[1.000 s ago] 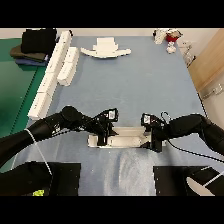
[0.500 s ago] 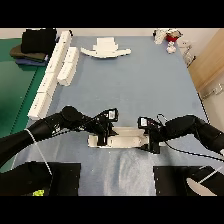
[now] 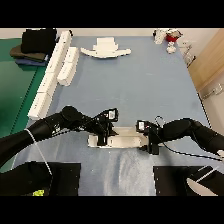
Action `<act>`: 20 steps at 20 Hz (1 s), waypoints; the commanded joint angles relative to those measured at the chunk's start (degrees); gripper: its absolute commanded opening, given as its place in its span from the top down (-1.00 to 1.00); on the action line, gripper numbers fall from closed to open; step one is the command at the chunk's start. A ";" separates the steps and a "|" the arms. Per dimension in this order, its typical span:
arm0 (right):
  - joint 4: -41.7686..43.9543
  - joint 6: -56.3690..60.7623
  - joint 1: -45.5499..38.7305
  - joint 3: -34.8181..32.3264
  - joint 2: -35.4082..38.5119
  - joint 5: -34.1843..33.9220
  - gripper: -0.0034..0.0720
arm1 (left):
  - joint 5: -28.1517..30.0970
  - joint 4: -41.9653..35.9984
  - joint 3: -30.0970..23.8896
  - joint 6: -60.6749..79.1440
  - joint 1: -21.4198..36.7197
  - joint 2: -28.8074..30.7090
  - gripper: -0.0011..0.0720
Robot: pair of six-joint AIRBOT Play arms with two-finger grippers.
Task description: Fold the box.
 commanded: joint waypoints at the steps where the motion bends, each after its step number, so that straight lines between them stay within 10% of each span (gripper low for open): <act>1: -0.90 0.00 0.13 -0.07 -0.63 0.52 -0.83 | 0.00 0.00 0.04 0.02 -0.02 0.04 0.94; 4: -1.16 0.00 1.09 -0.07 -0.85 0.61 -0.46 | 0.00 0.00 0.04 0.02 -0.02 0.04 0.94; 20: -1.79 0.00 1.53 0.11 -0.85 0.70 -0.47 | 0.00 0.02 0.04 0.02 -0.02 0.04 0.94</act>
